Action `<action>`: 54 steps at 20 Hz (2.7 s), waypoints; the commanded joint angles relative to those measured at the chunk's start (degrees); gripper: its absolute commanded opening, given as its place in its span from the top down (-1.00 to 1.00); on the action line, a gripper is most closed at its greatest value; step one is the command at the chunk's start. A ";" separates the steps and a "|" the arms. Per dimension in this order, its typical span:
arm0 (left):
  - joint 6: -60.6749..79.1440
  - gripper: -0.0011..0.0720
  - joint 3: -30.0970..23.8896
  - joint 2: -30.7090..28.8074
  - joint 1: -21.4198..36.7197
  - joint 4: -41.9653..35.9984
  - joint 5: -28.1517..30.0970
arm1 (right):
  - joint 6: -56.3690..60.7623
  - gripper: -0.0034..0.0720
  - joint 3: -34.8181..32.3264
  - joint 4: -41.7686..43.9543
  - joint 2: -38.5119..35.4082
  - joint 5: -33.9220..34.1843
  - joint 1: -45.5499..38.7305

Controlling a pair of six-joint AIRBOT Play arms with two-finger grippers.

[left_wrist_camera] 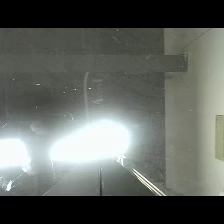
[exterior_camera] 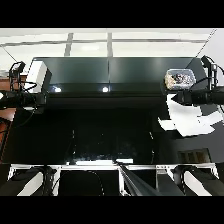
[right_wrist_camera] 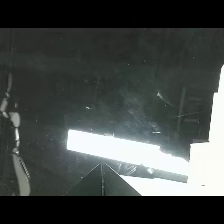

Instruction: Fold the box and place the chain.

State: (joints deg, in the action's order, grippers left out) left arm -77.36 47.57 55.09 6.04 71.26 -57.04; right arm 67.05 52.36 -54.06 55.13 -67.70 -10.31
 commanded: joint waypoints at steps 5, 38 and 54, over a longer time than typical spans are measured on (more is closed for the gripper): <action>0.02 0.91 0.00 0.02 -0.02 0.02 0.02 | 0.00 0.86 0.00 0.02 -0.02 6.73 0.00; 0.02 0.91 0.00 0.04 -0.02 0.02 0.07 | -15.06 -0.33 23.69 -20.20 38.51 -16.26 -34.60; 0.04 0.91 -0.04 0.76 -0.07 -4.85 -0.35 | -13.09 0.87 -2.27 14.91 4.90 -2.25 -10.01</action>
State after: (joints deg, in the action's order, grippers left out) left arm -77.36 47.57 55.46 6.02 69.65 -57.39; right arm 52.73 57.23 -46.13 65.76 -74.91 -28.27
